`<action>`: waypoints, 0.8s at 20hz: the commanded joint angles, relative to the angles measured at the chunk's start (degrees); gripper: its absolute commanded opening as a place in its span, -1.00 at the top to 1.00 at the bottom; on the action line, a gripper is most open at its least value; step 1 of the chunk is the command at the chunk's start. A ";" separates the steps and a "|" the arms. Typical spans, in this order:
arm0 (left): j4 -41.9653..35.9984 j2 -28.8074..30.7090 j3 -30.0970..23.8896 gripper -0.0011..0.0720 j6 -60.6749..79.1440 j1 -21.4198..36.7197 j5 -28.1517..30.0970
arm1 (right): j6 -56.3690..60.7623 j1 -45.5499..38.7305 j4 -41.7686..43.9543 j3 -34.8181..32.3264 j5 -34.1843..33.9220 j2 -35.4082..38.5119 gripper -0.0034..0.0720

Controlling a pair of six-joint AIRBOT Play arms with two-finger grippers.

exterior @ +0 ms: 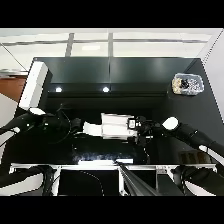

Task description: Fold the box and place the chain.

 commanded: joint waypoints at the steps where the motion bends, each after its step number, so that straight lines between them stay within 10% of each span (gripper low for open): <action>1: -1.77 -0.72 -0.22 0.88 -0.48 -3.52 1.86 | 0.02 0.07 0.00 -0.04 0.00 0.00 -0.35; 4: -1.75 -0.70 -0.22 0.84 -0.48 -4.35 1.70 | 0.00 0.07 0.00 -0.04 0.00 0.00 -0.35; 8: -1.33 -0.66 0.35 -0.80 -0.74 -4.31 -3.34 | 0.00 0.07 0.00 -0.04 0.00 0.00 -0.35; 16: -1.57 -0.22 6.40 -0.80 -2.34 -4.59 -8.61 | 0.02 0.07 0.02 -0.04 0.00 0.00 -0.35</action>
